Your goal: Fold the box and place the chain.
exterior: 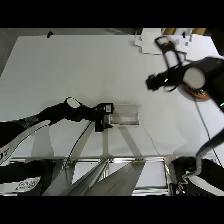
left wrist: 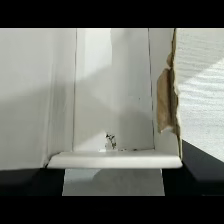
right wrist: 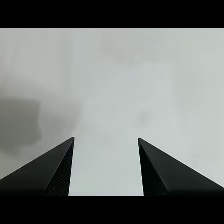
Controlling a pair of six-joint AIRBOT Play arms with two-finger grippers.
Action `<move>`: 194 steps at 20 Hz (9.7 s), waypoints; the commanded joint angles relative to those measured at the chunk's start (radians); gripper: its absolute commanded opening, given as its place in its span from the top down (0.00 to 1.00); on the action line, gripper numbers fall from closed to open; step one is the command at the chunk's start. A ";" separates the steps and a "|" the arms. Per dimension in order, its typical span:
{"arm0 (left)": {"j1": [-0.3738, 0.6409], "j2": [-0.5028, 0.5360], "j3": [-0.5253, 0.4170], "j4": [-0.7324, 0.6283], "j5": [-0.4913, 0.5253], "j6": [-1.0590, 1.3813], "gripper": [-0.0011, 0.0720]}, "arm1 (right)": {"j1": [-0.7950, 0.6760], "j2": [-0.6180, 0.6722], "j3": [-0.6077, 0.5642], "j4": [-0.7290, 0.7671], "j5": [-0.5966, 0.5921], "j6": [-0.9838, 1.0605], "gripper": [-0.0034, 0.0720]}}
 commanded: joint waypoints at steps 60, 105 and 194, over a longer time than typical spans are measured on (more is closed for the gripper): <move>0.000 0.001 0.000 0.000 0.000 0.000 0.78 | -0.718 -0.011 0.216 0.309 0.277 -0.349 0.93; 0.000 0.001 0.000 0.000 0.000 0.000 0.78 | 0.412 -0.061 -0.284 0.393 -0.126 -0.163 0.85; 0.000 0.001 0.000 0.000 0.000 0.000 0.78 | 0.319 0.397 -0.283 0.575 -0.362 -0.162 0.93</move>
